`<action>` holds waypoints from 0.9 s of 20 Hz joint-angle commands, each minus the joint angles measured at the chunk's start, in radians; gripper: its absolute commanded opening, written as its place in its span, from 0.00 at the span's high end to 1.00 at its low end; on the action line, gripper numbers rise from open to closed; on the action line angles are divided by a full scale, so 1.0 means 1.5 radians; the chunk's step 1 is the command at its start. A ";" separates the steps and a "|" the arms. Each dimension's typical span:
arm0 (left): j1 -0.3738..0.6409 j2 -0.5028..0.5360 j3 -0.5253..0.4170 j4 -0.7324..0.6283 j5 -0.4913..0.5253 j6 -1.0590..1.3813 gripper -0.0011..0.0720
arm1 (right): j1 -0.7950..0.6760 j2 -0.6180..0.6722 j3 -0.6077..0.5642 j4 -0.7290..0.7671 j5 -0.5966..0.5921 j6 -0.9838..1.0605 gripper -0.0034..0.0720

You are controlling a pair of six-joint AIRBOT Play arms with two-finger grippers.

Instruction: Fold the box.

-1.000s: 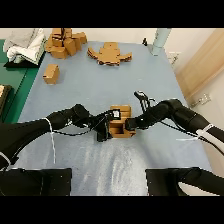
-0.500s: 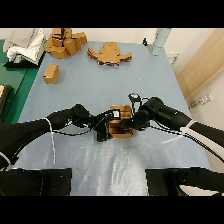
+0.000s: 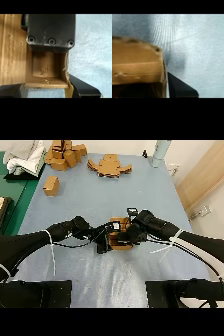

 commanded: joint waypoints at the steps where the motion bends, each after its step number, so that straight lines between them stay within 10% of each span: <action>1: 0.000 0.001 0.000 0.000 0.000 0.000 0.29 | 0.007 -0.014 0.003 -0.028 -0.011 0.032 0.77; 3: 0.000 0.001 0.000 0.000 0.000 0.000 0.29 | 0.007 -0.015 0.003 -0.032 -0.011 0.032 0.94; 7: 0.000 0.001 0.000 0.000 0.000 0.000 0.29 | 0.007 -0.015 0.003 -0.031 -0.011 0.030 0.95; 9: 0.000 0.001 0.000 0.000 0.000 0.000 0.29 | 0.013 -0.014 0.004 -0.026 -0.014 0.029 0.46; 18: 0.000 0.001 0.000 0.000 0.000 0.001 0.29 | 0.013 0.064 0.066 -0.042 -0.140 0.003 0.42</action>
